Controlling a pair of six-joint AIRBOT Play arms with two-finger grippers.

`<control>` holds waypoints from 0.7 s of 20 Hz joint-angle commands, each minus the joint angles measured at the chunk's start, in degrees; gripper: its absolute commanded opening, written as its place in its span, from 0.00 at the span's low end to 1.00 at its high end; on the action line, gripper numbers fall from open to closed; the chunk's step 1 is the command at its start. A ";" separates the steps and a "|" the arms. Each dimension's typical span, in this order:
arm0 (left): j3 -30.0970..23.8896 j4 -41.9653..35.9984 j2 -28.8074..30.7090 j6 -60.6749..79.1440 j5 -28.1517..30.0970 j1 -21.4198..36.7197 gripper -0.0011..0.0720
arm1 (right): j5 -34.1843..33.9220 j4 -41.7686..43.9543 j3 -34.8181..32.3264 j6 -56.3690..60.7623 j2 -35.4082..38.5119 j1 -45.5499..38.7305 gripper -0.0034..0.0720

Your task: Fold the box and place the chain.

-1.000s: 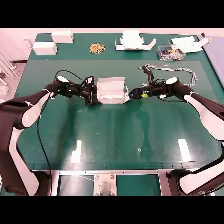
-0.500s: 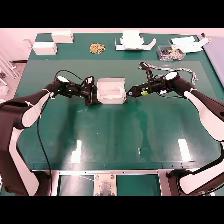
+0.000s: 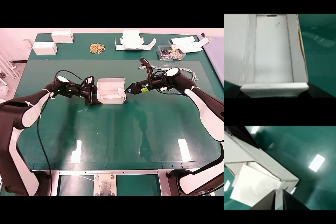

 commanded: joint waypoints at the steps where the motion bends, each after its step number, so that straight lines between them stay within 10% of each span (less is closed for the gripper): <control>1: 0.04 0.02 -0.02 0.00 0.00 -0.04 0.59 | 1.27 -0.07 0.46 -0.04 0.00 0.04 0.32; 14: 0.04 0.02 -0.02 0.00 0.00 -0.04 0.59 | 2.01 -0.79 1.51 2.89 -0.96 2.64 0.53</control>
